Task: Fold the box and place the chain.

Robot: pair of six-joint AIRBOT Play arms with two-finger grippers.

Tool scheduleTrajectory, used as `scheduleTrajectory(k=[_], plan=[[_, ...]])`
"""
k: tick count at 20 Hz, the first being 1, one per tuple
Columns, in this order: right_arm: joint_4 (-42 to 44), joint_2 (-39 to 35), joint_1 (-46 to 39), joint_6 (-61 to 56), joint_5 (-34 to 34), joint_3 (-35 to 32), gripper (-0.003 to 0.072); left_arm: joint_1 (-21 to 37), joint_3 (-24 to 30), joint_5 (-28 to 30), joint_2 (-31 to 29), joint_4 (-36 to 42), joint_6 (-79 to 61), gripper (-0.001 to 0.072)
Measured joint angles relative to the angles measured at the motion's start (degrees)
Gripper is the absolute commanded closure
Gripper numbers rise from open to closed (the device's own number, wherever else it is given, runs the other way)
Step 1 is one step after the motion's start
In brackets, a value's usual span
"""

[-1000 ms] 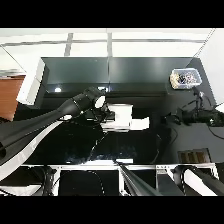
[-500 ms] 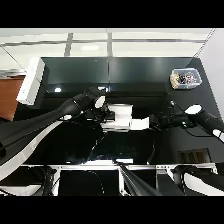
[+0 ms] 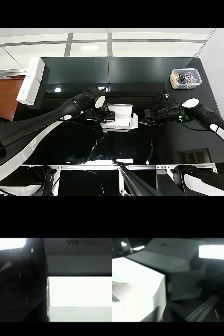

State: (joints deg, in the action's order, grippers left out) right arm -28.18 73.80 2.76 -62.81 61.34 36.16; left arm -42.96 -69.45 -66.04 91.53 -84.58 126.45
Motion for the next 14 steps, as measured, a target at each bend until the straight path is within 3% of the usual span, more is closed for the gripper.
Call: scheduleTrajectory(k=[10, 12, 14], plan=[[3.8, 0.0, 3.7, 1.2, 2.4, 3.1, 0.0183, 0.0, 0.0, 0.0, 0.0, 0.0, 0.0, 0.0683], [2.1, 0.0, 6.1, -1.2, 1.1, 5.0, 0.0262, 0.0, 0.0, 0.0, 0.0, 0.0, 0.0, 0.0683], [-1.2, 0.0, 8.5, -4.6, 0.0, 7.1, 0.0262, 0.0, 0.0, 0.0, 0.0, 0.0, 0.0, 0.0683]])
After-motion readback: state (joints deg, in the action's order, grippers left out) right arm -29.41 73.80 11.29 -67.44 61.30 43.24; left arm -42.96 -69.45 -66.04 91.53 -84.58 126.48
